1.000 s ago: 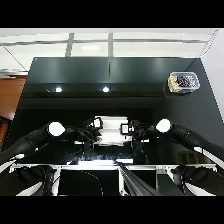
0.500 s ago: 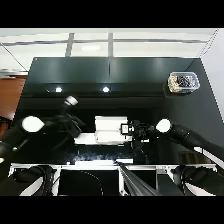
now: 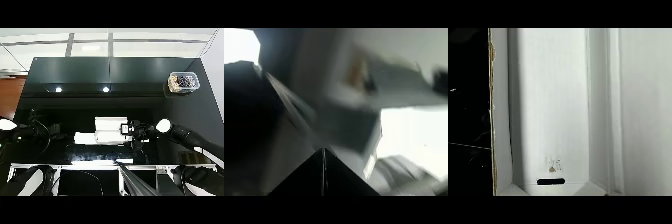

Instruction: Fold the box and place the chain.

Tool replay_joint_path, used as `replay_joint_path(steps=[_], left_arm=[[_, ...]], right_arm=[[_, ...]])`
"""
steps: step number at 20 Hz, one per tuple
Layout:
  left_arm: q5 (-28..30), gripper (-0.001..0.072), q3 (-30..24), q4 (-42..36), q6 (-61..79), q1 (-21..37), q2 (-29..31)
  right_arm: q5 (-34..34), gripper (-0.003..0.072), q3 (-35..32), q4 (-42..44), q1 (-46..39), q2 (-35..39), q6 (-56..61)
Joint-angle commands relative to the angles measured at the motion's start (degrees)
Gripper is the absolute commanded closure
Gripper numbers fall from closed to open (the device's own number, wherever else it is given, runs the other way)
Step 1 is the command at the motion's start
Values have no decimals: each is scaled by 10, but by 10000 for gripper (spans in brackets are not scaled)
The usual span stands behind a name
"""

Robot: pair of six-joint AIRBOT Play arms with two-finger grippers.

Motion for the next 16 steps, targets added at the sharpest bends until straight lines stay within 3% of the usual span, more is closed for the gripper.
replay_joint_path(steps=[1, 5, 8, 11, 15, 16], left_arm=[[-57, 682, -22, -64, 13, -19, -54], [50, 682, -22, -92, 13, -128, -91], [72, 682, -21, -149, 52, -188, -122], [96, 682, -21, -203, 109, -213, -127], [102, 676, -19, -212, 119, -224, -122], [87, 580, -14, -209, 124, -224, -117]], right_arm=[[0, 270, 0, 0, 0, 0, 0], [0, 270, 0, 0, 0, 0, 0], [0, 270, 0, 0, 0, 0, 0], [0, 270, 0, 0, 0, 0, 0], [0, 270, 0, 0, 0, 0, 0], [0, 270, 0, 0, 0, 0, 0]])
